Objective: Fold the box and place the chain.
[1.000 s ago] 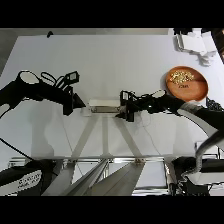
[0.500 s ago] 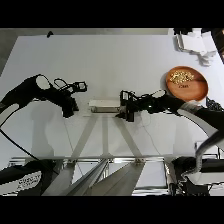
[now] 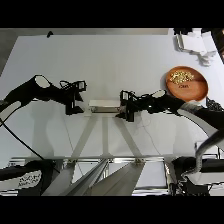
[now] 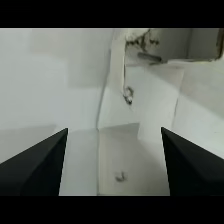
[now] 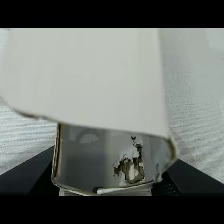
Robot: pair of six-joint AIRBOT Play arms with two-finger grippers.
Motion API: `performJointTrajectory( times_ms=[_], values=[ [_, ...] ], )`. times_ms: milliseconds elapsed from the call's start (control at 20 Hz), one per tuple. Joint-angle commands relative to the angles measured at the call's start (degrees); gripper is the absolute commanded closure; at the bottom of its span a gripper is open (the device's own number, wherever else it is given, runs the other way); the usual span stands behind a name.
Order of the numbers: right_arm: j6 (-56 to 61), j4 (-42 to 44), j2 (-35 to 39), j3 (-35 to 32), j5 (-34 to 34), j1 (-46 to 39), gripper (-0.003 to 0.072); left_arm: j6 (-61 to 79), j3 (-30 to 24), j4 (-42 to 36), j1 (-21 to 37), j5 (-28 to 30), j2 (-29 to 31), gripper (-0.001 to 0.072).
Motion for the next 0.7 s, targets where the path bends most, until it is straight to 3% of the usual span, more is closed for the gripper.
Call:
performJointTrajectory(
  times_ms=[0,150,350,400,500,650],
  values=[
    [0.00,0.00,0.00,0.04,0.02,0.02,0.0164,13.97,-0.04,-10.19,1.95,0.44,-2.05,0.0060],
    [0.00,0.00,0.00,0.02,0.04,0.02,0.0164,20.48,-0.04,-15.10,2.14,-4.09,-4.33,0.0062],
    [0.00,0.00,0.00,0.04,0.04,0.02,0.0164,22.67,-0.04,-15.72,2.05,-10.01,-7.10,0.0081],
    [0.00,0.00,0.00,0.04,0.04,0.02,0.0164,22.67,-0.04,-15.85,2.05,-10.36,-7.39,0.0110],
    [0.00,0.00,0.00,0.04,0.02,0.02,0.0164,24.65,-0.04,-15.98,2.05,-10.97,-7.41,0.0305],
    [0.00,0.00,0.00,0.04,0.02,0.02,0.0164,27.43,-0.04,-16.31,2.05,-11.82,-7.43,0.0323]
  ],
)
